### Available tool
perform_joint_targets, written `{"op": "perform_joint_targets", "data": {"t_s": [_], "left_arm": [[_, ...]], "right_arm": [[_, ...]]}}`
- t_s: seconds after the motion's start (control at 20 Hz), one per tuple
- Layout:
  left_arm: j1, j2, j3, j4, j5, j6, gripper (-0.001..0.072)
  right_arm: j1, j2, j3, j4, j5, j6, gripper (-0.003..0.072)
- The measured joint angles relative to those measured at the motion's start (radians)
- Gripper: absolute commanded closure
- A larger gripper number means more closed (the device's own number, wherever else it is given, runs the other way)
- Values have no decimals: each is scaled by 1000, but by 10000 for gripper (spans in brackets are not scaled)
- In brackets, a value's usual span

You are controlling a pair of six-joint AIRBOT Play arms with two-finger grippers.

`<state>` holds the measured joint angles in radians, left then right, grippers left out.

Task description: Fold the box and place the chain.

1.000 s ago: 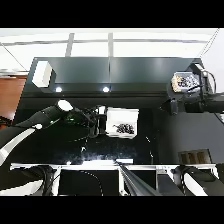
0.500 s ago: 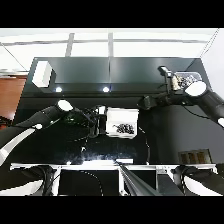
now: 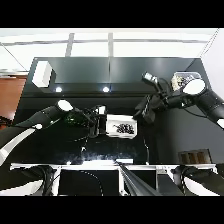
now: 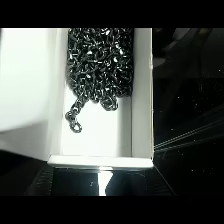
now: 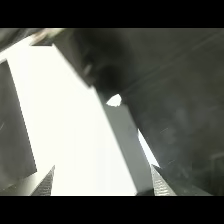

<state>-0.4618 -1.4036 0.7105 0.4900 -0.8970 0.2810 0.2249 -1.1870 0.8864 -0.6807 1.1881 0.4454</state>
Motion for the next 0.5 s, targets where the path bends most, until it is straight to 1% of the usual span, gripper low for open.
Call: {"op": "perform_joint_targets", "data": {"t_s": [0.1, 0.25, 0.5], "left_arm": [[0, 0, 0, 0, 0, 0, 301], [0, 0, 0, 0, 0, 0, 301], [0, 0, 0, 0, 0, 0, 301]], "right_arm": [[33, 23, -37, -32, -9, -12, -34], [91, 38, -79, -58, -71, -51, -34], [153, 45, -100, -78, -138, -108, -34]]}}
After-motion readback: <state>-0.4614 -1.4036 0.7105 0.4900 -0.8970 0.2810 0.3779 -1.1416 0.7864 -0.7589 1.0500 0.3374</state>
